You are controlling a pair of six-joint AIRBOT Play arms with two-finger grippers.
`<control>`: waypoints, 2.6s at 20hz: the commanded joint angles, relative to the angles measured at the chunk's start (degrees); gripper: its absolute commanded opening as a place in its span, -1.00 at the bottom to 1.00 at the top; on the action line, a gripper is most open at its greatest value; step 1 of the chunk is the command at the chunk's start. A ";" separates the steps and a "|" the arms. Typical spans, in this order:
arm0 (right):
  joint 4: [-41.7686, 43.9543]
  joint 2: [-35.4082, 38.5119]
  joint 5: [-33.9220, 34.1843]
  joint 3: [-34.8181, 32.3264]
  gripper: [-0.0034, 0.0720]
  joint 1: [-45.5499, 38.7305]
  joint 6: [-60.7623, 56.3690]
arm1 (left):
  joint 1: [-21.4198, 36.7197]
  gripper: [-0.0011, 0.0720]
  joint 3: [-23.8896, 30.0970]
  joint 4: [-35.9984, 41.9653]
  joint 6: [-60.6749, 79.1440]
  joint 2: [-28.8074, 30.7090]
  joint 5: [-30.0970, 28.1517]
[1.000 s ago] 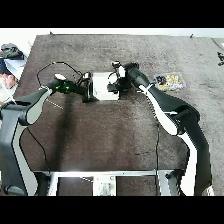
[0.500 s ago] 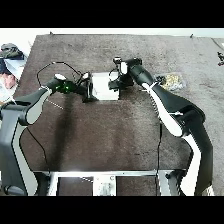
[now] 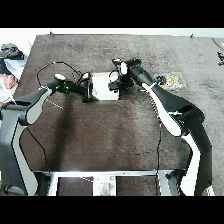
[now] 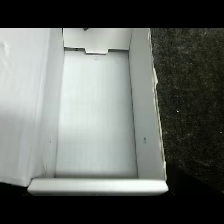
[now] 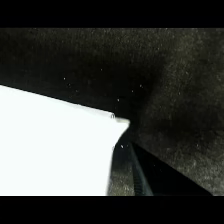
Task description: Fold the box and place the chain.
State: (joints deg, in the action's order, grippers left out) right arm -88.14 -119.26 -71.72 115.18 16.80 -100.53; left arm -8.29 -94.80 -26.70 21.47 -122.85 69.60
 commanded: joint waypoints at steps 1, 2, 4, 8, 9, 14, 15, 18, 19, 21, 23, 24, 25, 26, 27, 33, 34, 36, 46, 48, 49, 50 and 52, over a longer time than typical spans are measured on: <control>-0.57 -0.46 1.42 0.04 0.07 0.11 0.00 | 0.00 0.03 -0.02 -0.02 0.00 0.00 0.00; -0.57 -0.50 1.42 0.04 0.07 0.11 -0.02 | 0.00 0.03 -0.02 -0.02 0.00 0.00 -0.02; -0.55 -0.50 1.42 0.07 0.05 0.09 -1.18 | 0.00 0.03 -0.02 -0.02 0.00 0.00 -0.02; 1.84 -0.50 0.92 0.07 -0.21 0.09 -2.82 | 0.00 0.03 -0.02 -0.02 0.00 0.00 0.00; 1.81 -0.50 0.33 0.07 -0.21 0.09 -2.80 | 0.00 0.03 -0.02 -0.02 0.00 0.00 -0.02; 1.11 -0.52 -0.74 0.85 -0.21 -0.04 -4.33 | 0.00 0.03 -0.02 -0.02 0.00 0.00 0.00; 0.52 -0.52 -0.90 1.05 -0.21 -0.02 -4.35 | 0.00 0.03 -0.02 -0.02 0.00 0.00 0.00; -0.37 -0.94 -1.62 1.09 -0.21 -0.04 -5.20 | 0.00 0.03 -0.02 0.00 0.00 0.00 0.00; -0.42 -1.25 -1.62 1.09 -0.21 -0.04 -5.18 | 0.00 0.03 -0.02 0.00 0.00 0.00 0.00; -1.25 -1.79 -2.32 1.16 -0.21 -0.04 -5.86 | 0.00 0.03 -0.02 0.00 0.00 0.00 0.00; -1.27 -2.64 -3.87 2.45 -0.21 -0.02 -5.86 | 0.00 0.03 -0.02 0.00 0.00 0.00 -0.02; -1.25 -3.04 -3.98 3.15 -0.21 0.04 -6.12 | 0.00 0.03 -0.02 0.00 0.00 0.00 0.00; -1.51 -3.06 -3.89 3.21 -0.21 0.13 -6.23 | 0.00 0.03 -0.02 0.00 0.00 0.00 0.00; -2.14 -3.06 -4.07 3.21 -0.21 0.22 -6.27 | 0.00 0.03 -0.02 0.00 0.00 0.00 0.00; -2.45 -3.06 -4.22 3.21 -0.21 0.22 -6.27 | 0.00 0.03 -0.02 0.00 0.00 0.00 0.00; -4.87 -3.15 -2.73 3.15 -0.61 1.97 -7.34 | 0.00 0.03 -0.02 0.00 0.00 0.00 0.00; -6.25 -3.19 -2.78 3.10 -0.94 2.29 -7.96 | 0.00 0.03 -0.02 0.00 0.00 0.00 0.00; -6.64 -3.17 -3.10 3.13 -0.95 2.29 -8.85 | 0.00 0.03 -0.02 0.00 0.00 0.00 0.00; -6.80 -2.27 -4.20 3.04 -0.33 2.29 -9.27 | 0.00 0.03 -0.02 0.02 0.00 0.00 0.00; -6.58 -1.79 -4.22 3.02 -0.02 2.29 -9.20 | 0.00 0.03 -0.02 0.02 0.00 0.00 0.00; -6.56 -1.44 -4.68 2.99 -0.02 2.36 -9.14 | 0.00 0.03 -0.02 0.00 0.00 0.00 0.00; -6.56 -1.07 -5.16 2.99 -0.02 2.51 -8.98 | 0.00 0.03 -0.02 0.02 0.00 0.00 0.00; -6.56 -0.11 -5.53 2.99 -0.01 3.02 -8.55 | 0.00 0.03 -0.02 0.02 0.00 0.00 0.00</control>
State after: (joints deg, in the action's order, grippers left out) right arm -94.91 -120.36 -76.53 118.19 19.40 -109.51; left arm -8.32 -94.80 -26.76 21.56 -122.85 69.67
